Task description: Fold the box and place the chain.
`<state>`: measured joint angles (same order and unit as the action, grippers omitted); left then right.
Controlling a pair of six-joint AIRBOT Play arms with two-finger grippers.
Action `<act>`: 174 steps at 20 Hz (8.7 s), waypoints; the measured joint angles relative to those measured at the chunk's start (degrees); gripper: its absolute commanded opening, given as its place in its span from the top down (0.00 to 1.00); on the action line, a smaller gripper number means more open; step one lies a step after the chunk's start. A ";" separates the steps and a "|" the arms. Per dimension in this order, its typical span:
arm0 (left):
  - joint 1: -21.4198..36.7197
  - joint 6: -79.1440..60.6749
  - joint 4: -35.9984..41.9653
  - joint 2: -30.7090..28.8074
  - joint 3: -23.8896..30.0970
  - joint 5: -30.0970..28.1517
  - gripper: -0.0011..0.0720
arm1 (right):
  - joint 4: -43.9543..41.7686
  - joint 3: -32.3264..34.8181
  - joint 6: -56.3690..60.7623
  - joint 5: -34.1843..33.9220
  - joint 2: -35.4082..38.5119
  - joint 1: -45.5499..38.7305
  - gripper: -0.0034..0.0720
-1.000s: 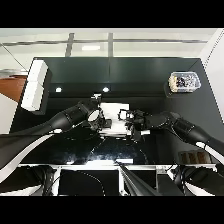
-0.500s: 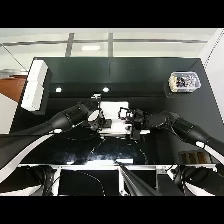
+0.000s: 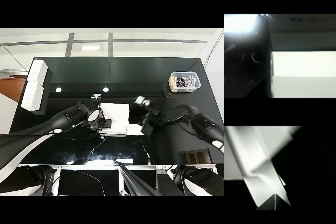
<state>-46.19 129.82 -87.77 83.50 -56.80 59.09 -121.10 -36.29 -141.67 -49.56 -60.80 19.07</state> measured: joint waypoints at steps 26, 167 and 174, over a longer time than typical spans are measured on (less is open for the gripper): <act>-0.02 0.09 0.02 0.02 -0.02 1.40 0.95 | -15.04 -0.70 37.29 -9.73 -8.35 -6.71 0.04; 0.11 0.09 1.51 0.02 0.00 1.38 0.95 | 34.88 -60.65 61.07 -9.86 -37.46 -32.85 0.93; 0.11 0.09 2.21 0.02 0.00 1.36 0.95 | 26.88 -60.89 51.04 -11.54 -26.38 -32.92 0.93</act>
<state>-46.09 129.91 -85.56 83.53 -56.80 60.45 -94.21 -97.19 -90.63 -61.10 -87.18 -13.85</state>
